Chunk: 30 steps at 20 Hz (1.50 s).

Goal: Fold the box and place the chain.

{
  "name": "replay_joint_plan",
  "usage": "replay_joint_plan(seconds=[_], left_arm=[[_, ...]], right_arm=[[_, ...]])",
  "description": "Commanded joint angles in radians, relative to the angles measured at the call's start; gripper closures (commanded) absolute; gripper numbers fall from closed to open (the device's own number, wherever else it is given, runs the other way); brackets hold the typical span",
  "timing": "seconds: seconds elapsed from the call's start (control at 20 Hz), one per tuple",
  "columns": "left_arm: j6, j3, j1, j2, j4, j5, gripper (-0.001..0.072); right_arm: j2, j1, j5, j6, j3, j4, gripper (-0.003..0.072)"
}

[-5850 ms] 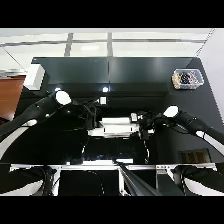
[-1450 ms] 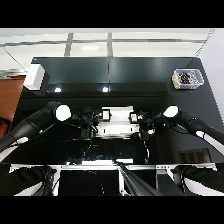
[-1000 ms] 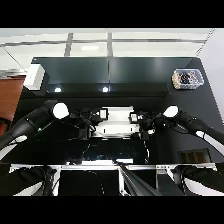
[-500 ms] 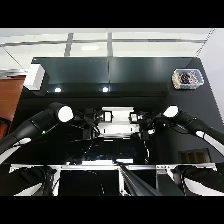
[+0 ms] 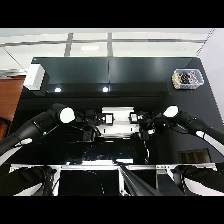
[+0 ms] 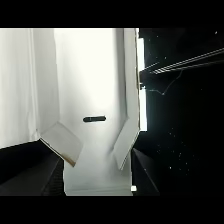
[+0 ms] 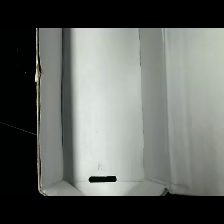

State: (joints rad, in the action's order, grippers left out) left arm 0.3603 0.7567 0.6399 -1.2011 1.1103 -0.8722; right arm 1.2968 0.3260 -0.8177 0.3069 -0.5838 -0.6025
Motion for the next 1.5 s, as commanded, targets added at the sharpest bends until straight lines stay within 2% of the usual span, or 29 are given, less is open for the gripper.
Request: replay_joint_plan(seconds=[0.0,0.05,0.4,0.45,0.5,0.75,0.9,1.3,1.45], left_arm=[[0.073,0.000,0.001,-0.024,-0.031,0.058,0.0264],[0.091,0.000,0.001,-0.031,-0.031,0.066,0.0342],[0.094,0.000,0.000,-0.033,-0.030,0.087,0.0360],[0.095,0.000,0.001,-0.033,-0.034,0.086,0.0382],[0.095,0.000,0.000,-0.033,-0.051,0.085,0.0441],[0.095,0.000,0.001,-0.034,-0.162,0.082,0.0441],[0.097,0.000,0.001,-0.034,-0.164,0.083,0.0507],[0.096,0.000,0.001,-0.080,-0.184,0.087,0.0523],[0.092,0.000,0.001,-0.082,-0.184,0.094,0.0678]], right_arm=[[0.000,0.000,0.000,0.000,0.000,0.000,0.0665],[0.000,0.000,0.000,0.000,0.000,0.000,0.0665],[0.000,0.000,0.000,0.000,0.000,0.000,0.0665],[0.000,0.000,0.000,0.000,0.000,0.000,0.0665],[0.000,0.000,0.000,0.000,0.000,0.000,0.0665],[0.000,0.000,0.000,0.000,0.000,0.000,0.0665],[0.000,0.000,0.000,-0.001,0.000,0.000,0.0665],[0.000,0.000,0.010,-0.009,0.000,0.001,0.0665],[0.000,0.000,0.011,-0.011,0.000,0.001,0.0665]])
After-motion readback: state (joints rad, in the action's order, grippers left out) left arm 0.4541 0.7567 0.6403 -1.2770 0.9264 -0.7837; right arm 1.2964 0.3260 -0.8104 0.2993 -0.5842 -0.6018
